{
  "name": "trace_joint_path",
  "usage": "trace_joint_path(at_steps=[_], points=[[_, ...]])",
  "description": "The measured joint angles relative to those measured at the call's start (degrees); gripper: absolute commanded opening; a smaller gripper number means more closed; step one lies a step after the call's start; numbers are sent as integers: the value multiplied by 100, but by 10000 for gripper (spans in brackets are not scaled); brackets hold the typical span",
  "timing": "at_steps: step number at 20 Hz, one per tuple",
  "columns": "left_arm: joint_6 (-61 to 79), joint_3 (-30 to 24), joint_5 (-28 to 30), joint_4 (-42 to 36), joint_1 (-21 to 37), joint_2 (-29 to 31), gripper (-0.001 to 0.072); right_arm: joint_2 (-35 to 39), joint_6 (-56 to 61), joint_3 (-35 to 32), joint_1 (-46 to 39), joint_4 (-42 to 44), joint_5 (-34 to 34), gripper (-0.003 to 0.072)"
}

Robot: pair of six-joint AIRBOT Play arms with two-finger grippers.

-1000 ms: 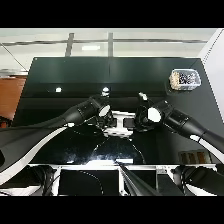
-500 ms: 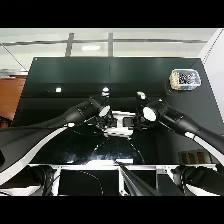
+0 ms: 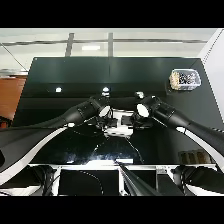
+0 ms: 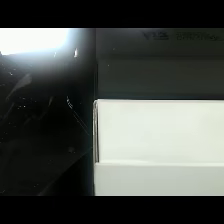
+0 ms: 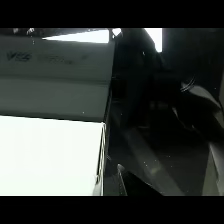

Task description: Fold the box and place the chain.

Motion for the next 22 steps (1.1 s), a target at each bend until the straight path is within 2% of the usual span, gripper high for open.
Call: trace_joint_path(at_steps=[8,9,11,12,13,18,19,20,22], points=[[2,0,-11,2,0,0,28,-234,107,15,90,55,22,218],[2,0,-9,2,0,0,27,-249,120,15,94,59,17,190],[2,0,-9,0,0,0,28,-264,129,15,101,63,7,189],[2,0,-9,2,0,0,27,-267,142,15,105,61,4,101],[2,0,-2,0,0,0,28,-275,144,15,105,66,-17,51],[2,0,-2,0,-2,2,28,-278,225,15,111,52,-17,54],[2,0,-2,2,-2,2,28,-278,236,15,111,52,-17,119],[2,0,-4,2,-2,0,27,-278,256,15,111,52,-15,273],[4,0,-20,17,0,0,27,-282,269,15,111,31,13,291]])
